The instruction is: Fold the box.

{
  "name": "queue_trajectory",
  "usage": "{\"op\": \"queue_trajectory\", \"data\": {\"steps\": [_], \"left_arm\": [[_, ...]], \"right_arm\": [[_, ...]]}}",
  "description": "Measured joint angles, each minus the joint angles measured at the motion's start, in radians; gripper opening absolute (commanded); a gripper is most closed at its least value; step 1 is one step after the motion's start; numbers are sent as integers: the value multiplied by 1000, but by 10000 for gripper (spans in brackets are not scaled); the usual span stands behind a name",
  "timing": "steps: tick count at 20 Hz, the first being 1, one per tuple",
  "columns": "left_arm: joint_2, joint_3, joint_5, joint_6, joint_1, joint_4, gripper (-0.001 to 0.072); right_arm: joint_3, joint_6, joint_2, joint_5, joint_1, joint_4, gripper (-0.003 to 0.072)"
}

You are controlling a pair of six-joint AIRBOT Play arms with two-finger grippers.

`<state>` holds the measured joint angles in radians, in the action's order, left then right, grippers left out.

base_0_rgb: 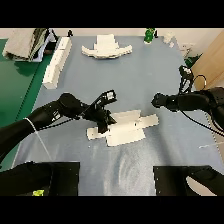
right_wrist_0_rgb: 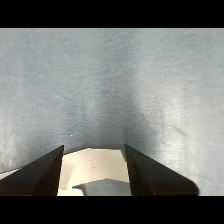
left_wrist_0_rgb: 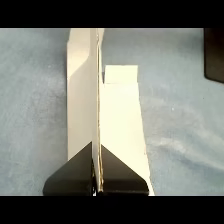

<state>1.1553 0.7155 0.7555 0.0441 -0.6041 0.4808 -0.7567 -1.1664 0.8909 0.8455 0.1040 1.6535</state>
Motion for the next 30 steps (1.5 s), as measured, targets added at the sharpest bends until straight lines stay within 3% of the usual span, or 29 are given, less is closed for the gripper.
{"op": "queue_trajectory", "data": {"steps": [4, 13, 21, 30], "left_arm": [[-17, -5, -12, -53, 12, -11, 12], [45, 63, 196, -78, 130, -21, 13], [137, 68, 224, -116, 119, -34, 14], [151, 69, 261, -127, 118, -37, 12]], "right_arm": [[-7, 10, 0, 9, 0, 1, 587], [2, 14, 1, 29, 0, 3, 588], [2, 15, 1, 28, 1, 5, 587], [2, 16, 1, 28, 1, 10, 587]]}}
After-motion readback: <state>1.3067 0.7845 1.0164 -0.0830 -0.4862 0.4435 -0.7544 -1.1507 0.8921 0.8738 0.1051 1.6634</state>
